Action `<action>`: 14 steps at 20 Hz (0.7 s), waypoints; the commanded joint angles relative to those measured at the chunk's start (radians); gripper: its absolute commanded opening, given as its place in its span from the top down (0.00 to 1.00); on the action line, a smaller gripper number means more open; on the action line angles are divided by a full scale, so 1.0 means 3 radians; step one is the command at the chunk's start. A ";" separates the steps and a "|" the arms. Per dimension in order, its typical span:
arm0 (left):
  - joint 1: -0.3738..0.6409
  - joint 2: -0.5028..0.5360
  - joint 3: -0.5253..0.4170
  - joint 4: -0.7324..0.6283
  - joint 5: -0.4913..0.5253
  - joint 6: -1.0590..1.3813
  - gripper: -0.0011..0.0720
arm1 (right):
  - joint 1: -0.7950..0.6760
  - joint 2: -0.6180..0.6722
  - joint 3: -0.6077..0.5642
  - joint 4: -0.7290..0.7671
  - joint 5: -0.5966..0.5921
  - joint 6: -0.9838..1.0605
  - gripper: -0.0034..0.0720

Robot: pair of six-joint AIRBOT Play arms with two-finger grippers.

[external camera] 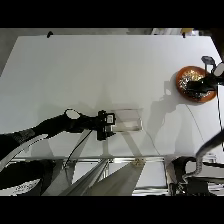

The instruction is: Fold the box and place the chain.

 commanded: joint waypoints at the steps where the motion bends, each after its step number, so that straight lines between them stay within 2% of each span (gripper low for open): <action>1: 0.0000 0.0001 0.0000 0.0000 0.0000 0.0000 0.75 | -0.0008 -0.0038 0.0003 -0.0027 -0.0041 0.0010 0.76; 11: 0.0000 0.0001 0.0000 0.0000 0.0000 -0.0001 0.75 | -0.0008 -0.0266 0.0003 -0.0052 0.0081 0.0108 0.76; 12: 0.0000 0.0001 0.0000 0.0000 0.0000 0.0000 0.75 | -0.0008 -0.0267 0.0003 -0.0051 0.0081 0.0120 0.80; 13: 0.0000 0.0001 0.0000 0.0000 0.0000 0.0000 0.75 | -0.0006 -0.0261 0.0003 -0.0051 0.0086 0.0118 0.92; 14: 0.0000 0.0001 0.0000 0.0000 0.0000 -0.0001 0.75 | -0.0008 -0.0239 0.0003 -0.0052 0.0106 0.0118 0.93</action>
